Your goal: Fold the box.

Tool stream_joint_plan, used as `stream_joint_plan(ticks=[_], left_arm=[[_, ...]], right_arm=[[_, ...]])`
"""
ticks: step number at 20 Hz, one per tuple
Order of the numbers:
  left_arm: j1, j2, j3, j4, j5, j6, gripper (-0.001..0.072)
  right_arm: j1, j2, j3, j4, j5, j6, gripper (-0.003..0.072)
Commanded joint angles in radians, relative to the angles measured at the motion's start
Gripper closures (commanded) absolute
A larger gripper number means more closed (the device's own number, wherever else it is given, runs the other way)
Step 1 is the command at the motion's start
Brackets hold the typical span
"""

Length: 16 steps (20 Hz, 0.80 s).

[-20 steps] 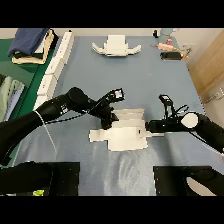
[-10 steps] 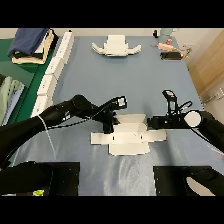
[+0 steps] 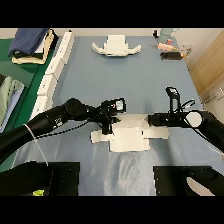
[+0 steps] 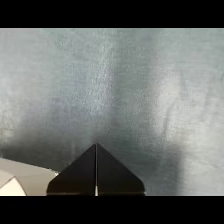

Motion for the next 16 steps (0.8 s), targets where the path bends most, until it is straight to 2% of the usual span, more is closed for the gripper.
stream_joint_plan(ticks=[1,7,16], left_arm=[[-0.001,0.013,-0.011,0.005,-0.002,0.032,0.0700],[-0.003,0.002,-0.051,0.005,0.084,0.031,0.0700],[-0.027,0.002,-0.092,-0.008,0.071,0.031,0.0700]], right_arm=[[0.000,0.001,0.001,-0.003,-0.068,0.035,0.0683],[0.000,0.001,0.005,-0.003,-0.153,0.043,0.0683],[0.000,0.001,0.042,-0.003,-0.171,0.043,0.0683]])
